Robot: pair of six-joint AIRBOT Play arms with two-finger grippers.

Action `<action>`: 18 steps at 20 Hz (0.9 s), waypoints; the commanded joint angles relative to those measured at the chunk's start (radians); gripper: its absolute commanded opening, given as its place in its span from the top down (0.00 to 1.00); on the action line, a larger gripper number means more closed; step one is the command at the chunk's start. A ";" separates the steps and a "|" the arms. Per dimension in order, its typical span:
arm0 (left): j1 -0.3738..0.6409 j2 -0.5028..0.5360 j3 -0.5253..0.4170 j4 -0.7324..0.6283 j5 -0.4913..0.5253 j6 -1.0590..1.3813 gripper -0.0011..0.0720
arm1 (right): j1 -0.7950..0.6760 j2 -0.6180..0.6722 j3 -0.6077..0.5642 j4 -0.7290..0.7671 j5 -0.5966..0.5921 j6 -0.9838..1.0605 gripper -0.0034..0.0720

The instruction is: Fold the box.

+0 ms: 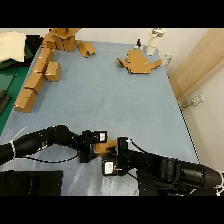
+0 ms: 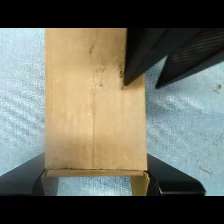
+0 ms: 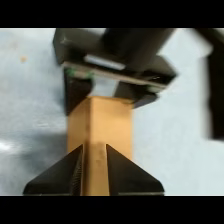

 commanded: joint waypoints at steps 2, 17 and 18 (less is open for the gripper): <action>0.000 0.000 0.000 0.000 0.000 0.000 0.36 | 0.001 0.057 0.076 -0.010 -0.206 0.018 0.63; 0.000 0.000 0.000 0.000 0.000 0.000 0.36 | -0.007 0.126 -0.289 0.658 0.717 1.349 0.95; 0.000 0.000 0.000 0.000 0.000 0.000 0.36 | -0.023 0.104 -0.292 0.663 0.745 1.348 0.95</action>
